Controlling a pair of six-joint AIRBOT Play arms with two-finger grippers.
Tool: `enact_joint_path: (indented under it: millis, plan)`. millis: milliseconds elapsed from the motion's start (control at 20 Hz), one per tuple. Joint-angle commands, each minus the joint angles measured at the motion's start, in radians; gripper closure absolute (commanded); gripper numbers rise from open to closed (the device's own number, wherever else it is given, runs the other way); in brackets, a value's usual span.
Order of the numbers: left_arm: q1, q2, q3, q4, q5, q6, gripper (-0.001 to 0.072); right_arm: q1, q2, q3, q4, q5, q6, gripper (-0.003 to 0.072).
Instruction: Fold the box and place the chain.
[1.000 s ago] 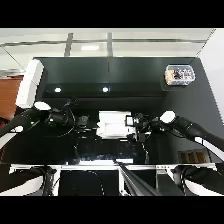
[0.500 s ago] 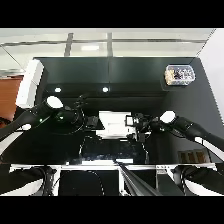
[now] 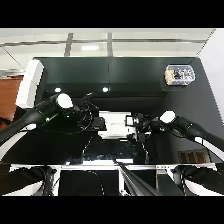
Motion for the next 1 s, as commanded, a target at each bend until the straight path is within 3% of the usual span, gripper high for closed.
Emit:
enact_joint_path:
  millis: [0, 200, 700, 950]
  plan:
    - [-0.041, 0.000, 0.010, 0.114, 0.022, -0.133, 0.0230, 0.001, 0.000, 0.000, 0.000, 0.000, 0.000, 0.0553]
    - [-0.081, -0.001, 0.010, 0.195, 0.087, -0.231, 0.0230, 0.001, 0.000, 0.000, 0.000, 0.000, 0.000, 0.0553]
    - [-0.166, -0.040, 0.057, 0.383, 0.077, -0.437, 0.0231, 0.001, 0.000, 0.000, 0.000, 0.000, 0.000, 0.0553]
    - [-0.243, -0.137, 0.175, 0.517, -0.059, -0.563, 0.0231, 0.001, 0.000, 0.000, 0.000, 0.000, 0.000, 0.0553]
